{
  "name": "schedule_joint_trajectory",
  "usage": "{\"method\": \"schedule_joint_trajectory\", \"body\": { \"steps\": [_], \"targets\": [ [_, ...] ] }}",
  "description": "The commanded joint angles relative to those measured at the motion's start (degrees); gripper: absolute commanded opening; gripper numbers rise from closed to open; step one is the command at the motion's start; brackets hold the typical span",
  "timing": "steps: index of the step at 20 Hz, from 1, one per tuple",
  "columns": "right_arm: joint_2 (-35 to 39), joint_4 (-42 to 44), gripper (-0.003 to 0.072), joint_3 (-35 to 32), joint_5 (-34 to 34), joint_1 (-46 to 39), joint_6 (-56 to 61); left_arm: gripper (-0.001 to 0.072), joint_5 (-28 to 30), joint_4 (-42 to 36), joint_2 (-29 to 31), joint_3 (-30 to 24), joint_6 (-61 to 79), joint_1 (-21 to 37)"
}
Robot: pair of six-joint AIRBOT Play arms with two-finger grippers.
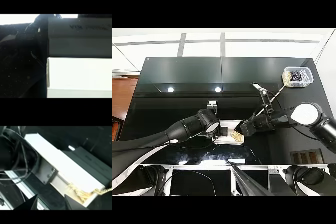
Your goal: Fold the box and place the chain.
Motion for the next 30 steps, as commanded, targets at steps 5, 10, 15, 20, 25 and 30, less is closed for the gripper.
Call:
{"method": "schedule_joint_trajectory", "body": {
  "steps": [5, 10, 15, 20, 25, 30],
  "targets": [
    [5.1, -19.8, 0.0403, 0.1, 4.5, -18.3, 0.6, 0.0031, -0.1, 0.0, 0.0, 0.0, 0.0, 0.0],
    [0.6, -35.3, 0.0712, -4.9, -21.8, -31.0, 13.2, 0.0031, 0.0, 0.0, 0.0, 0.0, 0.0, 0.0],
    [-22.2, -34.7, 0.0711, 5.7, -30.9, -34.3, 25.0, 0.0031, -0.1, 0.0, 0.0, 0.0, 0.0, 0.0],
    [-40.2, -25.3, 0.0702, 22.1, -26.6, -34.3, 25.1, 0.0031, -0.1, 0.0, 0.0, 0.0, 0.0, 0.0],
    [-43.6, -25.1, 0.0528, 25.4, -23.0, -34.5, 25.1, 0.0031, 0.0, 0.0, 0.0, 0.0, 0.0, 0.0],
    [-41.0, -24.9, 0.0038, 27.6, -12.5, -35.3, 17.6, 0.0031, -0.1, 0.0, 0.0, 0.0, 0.0, 0.0]
  ]
}}
